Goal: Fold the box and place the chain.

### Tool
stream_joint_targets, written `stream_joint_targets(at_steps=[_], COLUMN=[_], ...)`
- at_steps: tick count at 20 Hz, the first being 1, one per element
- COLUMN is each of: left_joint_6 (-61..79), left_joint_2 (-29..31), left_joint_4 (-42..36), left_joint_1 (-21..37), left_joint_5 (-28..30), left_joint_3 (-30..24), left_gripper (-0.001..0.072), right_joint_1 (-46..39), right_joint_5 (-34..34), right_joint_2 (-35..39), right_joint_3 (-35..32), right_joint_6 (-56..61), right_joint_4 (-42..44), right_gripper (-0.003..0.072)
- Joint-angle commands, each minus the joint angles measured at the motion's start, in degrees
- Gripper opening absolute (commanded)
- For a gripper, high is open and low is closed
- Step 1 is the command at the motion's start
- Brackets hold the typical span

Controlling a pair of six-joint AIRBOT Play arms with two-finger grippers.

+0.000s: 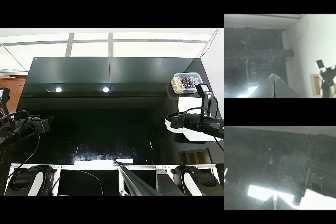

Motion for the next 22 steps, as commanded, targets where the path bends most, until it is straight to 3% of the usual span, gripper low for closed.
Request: stream_joint_targets(at_steps=[1,15,22], left_joint_6=[0.0,0.0,0.0], left_joint_2=[0.1,0.1,-0.8], left_joint_4=[0.0,0.0,-1.0], left_joint_1=[0.0,0.0,0.0], left_joint_5=[0.0,0.0,17.0], left_joint_3=[0.0,0.0,-0.3], left_gripper=[0.0032,0.0032,0.0032], right_joint_1=[0.0,0.0,0.0], right_joint_5=[0.0,0.0,-9.7], right_joint_2=[0.0,0.0,0.0], right_joint_3=[0.0,0.0,0.0], right_joint_6=[0.0,0.0,0.0], right_joint_4=[0.0,0.0,2.7], right_gripper=[0.0041,0.004,0.004])
